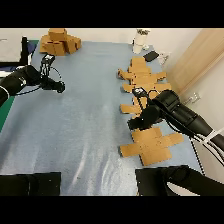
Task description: Fold the box.
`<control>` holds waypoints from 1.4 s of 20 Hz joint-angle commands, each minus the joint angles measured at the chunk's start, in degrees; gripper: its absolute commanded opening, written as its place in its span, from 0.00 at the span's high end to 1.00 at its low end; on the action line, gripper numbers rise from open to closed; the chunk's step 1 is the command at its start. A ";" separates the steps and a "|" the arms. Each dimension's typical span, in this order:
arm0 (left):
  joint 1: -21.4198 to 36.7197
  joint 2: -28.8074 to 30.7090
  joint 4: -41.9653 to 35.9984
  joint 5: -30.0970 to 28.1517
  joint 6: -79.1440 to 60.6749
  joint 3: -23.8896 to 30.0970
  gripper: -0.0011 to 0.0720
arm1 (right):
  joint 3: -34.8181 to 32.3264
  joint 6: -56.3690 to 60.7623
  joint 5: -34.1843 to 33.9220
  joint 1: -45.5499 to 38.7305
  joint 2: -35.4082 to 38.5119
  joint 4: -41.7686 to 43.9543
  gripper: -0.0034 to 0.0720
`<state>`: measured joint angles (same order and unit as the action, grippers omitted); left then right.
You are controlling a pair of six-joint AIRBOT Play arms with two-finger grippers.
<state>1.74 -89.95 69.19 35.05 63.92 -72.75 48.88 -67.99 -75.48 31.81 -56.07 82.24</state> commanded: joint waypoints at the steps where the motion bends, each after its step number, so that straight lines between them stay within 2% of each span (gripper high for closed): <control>1: 0.02 -0.02 0.02 -0.02 0.00 -0.04 0.16 | -0.04 0.00 0.00 -0.04 0.07 0.02 0.95; 10: 0.02 -0.02 0.02 -0.02 0.00 -0.04 0.16 | -0.04 0.00 0.04 -0.04 0.07 0.04 0.95; 14: 0.02 -0.02 0.02 -0.02 0.00 -0.04 0.16 | -0.02 0.07 2.69 -0.04 -0.04 -0.52 0.95; 17: 0.02 -0.02 0.02 -0.02 0.00 -0.04 0.16 | -0.11 -1.60 2.51 -0.02 -0.63 5.18 0.95; 18: 0.02 -0.02 0.02 -0.02 -0.02 -0.04 0.16 | -0.09 -1.64 1.03 -0.07 -0.79 3.02 0.95; 20: 0.02 0.00 0.02 -0.02 -0.02 -0.04 0.16 | -0.09 -1.01 -4.83 -0.52 -0.90 -12.61 0.95; 21: 0.02 -0.02 0.02 -0.02 -0.02 -0.04 0.16 | -0.09 -1.03 -8.00 -2.29 -0.87 -18.56 0.93; 22: 0.02 -0.02 0.02 -0.02 -0.02 -0.04 0.16 | -0.09 -1.11 -9.77 -5.44 -0.87 -20.31 0.83; 24: 0.02 -0.02 -0.04 -0.02 0.13 -0.04 0.16 | -0.09 -4.31 -9.84 -12.63 -0.85 -17.57 0.80; 25: 0.02 -0.02 -0.17 -0.04 0.11 -0.04 0.16 | -0.09 -5.86 -9.07 -16.24 -0.87 -16.15 0.63; 26: 0.02 -0.02 -0.17 -0.11 0.11 -0.04 0.16 | -0.09 -6.34 -8.44 -19.10 -0.87 -15.78 0.53; 28: 0.02 -0.02 -0.17 -0.15 0.11 -0.04 0.16 | -0.11 -9.03 -7.67 -24.98 -0.90 -15.34 0.52</control>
<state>1.74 -89.95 69.12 35.00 64.01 -72.75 48.77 -73.21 -83.00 14.63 -56.95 67.33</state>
